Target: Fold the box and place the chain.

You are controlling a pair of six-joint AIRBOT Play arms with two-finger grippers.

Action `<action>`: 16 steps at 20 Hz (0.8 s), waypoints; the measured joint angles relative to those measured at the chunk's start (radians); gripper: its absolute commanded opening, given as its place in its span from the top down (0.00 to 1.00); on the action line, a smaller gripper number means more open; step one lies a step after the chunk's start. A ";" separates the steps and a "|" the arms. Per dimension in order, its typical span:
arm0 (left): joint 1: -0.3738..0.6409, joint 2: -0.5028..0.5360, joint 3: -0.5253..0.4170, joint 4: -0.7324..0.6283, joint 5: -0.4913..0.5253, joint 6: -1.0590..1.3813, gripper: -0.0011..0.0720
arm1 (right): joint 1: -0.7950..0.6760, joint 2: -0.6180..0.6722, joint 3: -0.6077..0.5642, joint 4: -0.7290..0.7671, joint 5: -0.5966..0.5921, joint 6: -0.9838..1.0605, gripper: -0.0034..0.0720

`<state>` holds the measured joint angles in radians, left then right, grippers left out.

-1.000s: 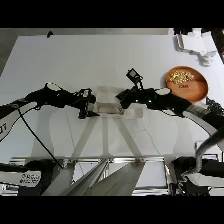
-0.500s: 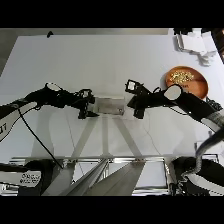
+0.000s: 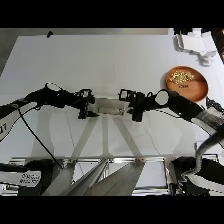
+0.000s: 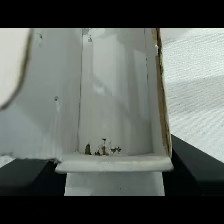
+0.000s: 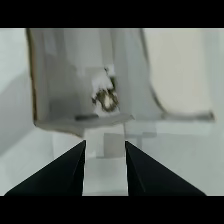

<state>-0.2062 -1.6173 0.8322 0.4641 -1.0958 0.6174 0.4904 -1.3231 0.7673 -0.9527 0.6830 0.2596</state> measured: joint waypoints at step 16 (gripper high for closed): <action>0.000 0.000 0.000 0.000 0.000 0.000 0.73 | 0.022 0.012 0.000 0.166 -0.007 -0.074 0.94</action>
